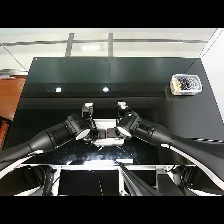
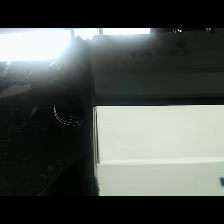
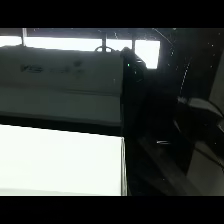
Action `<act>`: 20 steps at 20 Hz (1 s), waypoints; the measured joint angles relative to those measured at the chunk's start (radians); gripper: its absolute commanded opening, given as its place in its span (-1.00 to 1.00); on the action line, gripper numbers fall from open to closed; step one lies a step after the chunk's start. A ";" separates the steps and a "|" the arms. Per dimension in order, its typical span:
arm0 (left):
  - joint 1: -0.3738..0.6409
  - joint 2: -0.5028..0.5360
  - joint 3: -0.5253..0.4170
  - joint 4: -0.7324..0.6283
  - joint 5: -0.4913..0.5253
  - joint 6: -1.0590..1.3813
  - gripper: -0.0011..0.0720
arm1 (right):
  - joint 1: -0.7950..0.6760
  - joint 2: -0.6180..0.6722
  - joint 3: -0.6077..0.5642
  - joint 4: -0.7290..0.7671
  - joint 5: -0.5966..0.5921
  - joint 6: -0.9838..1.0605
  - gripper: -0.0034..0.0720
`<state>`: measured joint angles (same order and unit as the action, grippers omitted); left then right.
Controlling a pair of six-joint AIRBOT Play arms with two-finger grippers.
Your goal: Fold the box and place the chain.
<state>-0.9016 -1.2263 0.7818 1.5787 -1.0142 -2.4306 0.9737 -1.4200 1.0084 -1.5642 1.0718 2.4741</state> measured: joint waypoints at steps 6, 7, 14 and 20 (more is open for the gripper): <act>0.000 0.000 0.000 0.003 -0.011 0.000 -0.89 | 0.000 0.000 0.000 -0.002 0.007 0.002 -0.60; 0.000 0.000 0.000 0.003 -0.010 0.000 -0.89 | 0.000 0.000 0.000 -0.003 0.007 0.002 -0.85; 0.000 0.000 0.000 0.003 -0.010 -0.002 -0.90 | 0.000 0.000 0.000 0.009 0.000 -0.002 -0.83; 0.000 0.000 0.000 0.007 0.002 0.003 -0.89 | 0.000 0.000 0.000 0.020 -0.003 -0.011 -0.15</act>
